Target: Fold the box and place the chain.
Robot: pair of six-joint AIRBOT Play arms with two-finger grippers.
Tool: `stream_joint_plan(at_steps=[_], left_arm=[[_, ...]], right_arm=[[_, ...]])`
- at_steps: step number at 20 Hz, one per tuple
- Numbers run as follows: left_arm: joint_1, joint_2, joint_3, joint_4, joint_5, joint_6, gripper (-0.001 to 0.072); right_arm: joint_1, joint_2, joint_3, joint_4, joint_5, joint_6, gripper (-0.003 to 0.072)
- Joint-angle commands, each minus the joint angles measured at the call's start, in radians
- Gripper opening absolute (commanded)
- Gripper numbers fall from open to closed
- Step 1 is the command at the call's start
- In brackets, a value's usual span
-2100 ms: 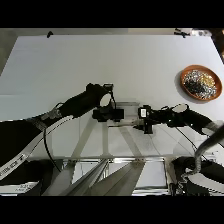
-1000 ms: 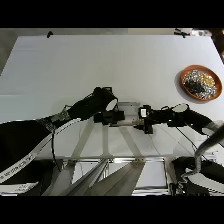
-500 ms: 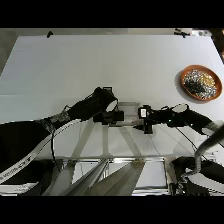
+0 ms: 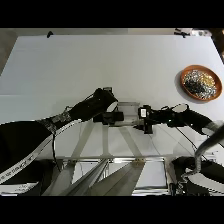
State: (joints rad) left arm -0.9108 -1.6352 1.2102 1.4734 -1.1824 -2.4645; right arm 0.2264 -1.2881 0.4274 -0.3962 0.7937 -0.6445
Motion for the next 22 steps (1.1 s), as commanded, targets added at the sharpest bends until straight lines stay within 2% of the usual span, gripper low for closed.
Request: stream_joint_plan(at_steps=[1,4,5,6,7,9,10,11,12,16,17,19,20,22], left_arm=[[-0.001,-0.001,-0.001,0.001,-0.001,0.005,0.0005],[-0.001,-0.001,-0.001,0.001,0.003,0.012,0.0031],[-0.001,-0.001,-0.001,0.001,0.004,0.012,0.0127],[-0.001,-0.001,-0.001,0.001,0.003,0.015,0.0302],[-0.001,-0.001,-0.001,0.001,0.003,0.014,0.0432],[-0.001,-0.001,-0.001,0.002,0.003,0.014,0.0416],[-0.001,-0.001,-0.001,0.002,0.003,0.014,0.0273],[-0.001,-0.001,-0.001,0.002,0.003,0.015,0.0070],[-0.001,-0.001,-0.001,0.001,0.003,0.019,0.0008],[-0.001,0.004,-0.001,-0.005,0.008,0.079,0.0013],[-0.001,0.009,-0.001,-0.024,0.012,0.145,0.0064],[-0.001,0.025,-0.001,-0.053,0.003,0.272,0.0414],[0.000,0.038,-0.001,-0.064,0.003,0.299,0.0501],[0.005,0.072,-0.001,-0.072,0.020,0.309,0.0513]], right_arm=[[0.000,0.000,0.000,0.000,0.000,0.000,0.0463],[0.000,0.000,0.000,0.000,0.000,0.000,0.0463],[0.000,0.000,0.000,0.000,0.000,0.000,0.0463],[0.000,0.000,0.000,0.000,0.000,0.000,0.0463],[0.000,0.000,0.000,0.000,0.000,0.000,0.0463],[0.000,0.000,0.000,0.000,0.000,0.000,0.0463],[0.000,0.000,0.000,0.000,0.000,0.000,0.0463],[0.000,0.000,0.000,0.000,0.000,0.000,0.0463],[0.000,0.000,0.000,0.000,0.000,0.000,0.0463],[0.000,0.000,0.000,0.000,0.000,0.000,0.0463],[0.000,0.000,0.000,0.000,0.000,0.000,0.0463],[0.000,0.000,0.000,0.000,0.000,0.000,0.0463],[0.000,0.000,0.000,0.000,0.000,0.000,0.0463],[0.000,0.000,0.000,0.001,0.000,0.000,0.0463]])
